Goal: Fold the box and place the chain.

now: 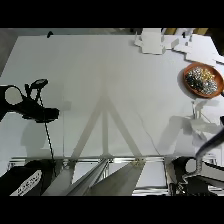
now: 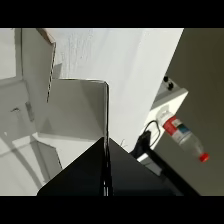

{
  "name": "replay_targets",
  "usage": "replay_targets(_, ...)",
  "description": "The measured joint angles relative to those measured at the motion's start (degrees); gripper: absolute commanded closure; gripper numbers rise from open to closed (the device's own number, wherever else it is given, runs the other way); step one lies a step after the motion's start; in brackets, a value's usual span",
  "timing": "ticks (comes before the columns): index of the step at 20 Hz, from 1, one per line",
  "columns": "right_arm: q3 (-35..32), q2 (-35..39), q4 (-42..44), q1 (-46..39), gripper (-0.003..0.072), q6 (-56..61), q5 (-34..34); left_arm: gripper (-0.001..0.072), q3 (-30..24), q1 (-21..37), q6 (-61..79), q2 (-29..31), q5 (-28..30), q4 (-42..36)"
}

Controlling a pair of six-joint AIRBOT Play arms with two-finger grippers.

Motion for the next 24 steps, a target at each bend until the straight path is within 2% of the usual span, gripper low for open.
replay_targets(2, 0.0, 3.6, 1.8, 4.1, 0.0666, -1.5, 0.7, 0.0700, 0.0, 0.0, 0.0, 0.0, 0.0, 0.0)
replay_targets(4, 0.0, 7.9, 7.9, 8.3, 0.0666, -2.8, 1.0, 0.0700, 0.0, 0.0, 0.0, 0.0, 0.0, 0.0)
replay_targets(9, -1.8, 18.8, 32.7, 14.8, 0.0666, -8.0, 0.7, 0.0700, 0.0, 0.0, 0.0, 0.0, 0.0, 0.0)
replay_targets(12, -6.4, 25.8, 45.3, 18.0, 0.0666, -10.0, -2.4, 0.0700, 0.0, 0.0, 0.0, 0.0, 0.0, 0.0)
replay_targets(15, -14.2, 33.3, 55.3, 22.9, 0.0666, -10.8, -6.8, 0.0700, 0.0, 0.0, 0.0, 0.0, 0.0, 0.0)
replay_targets(19, -22.5, 39.8, 61.2, 29.3, 0.0666, -10.1, -11.3, 0.0700, 0.0, 0.0, 0.0, 0.0, 0.5, 0.0)
replay_targets(24, -25.8, 42.1, 63.7, 33.7, 0.0666, -9.3, -13.4, 0.0700, 0.0, 0.0, 0.0, 0.0, 2.0, 0.0)
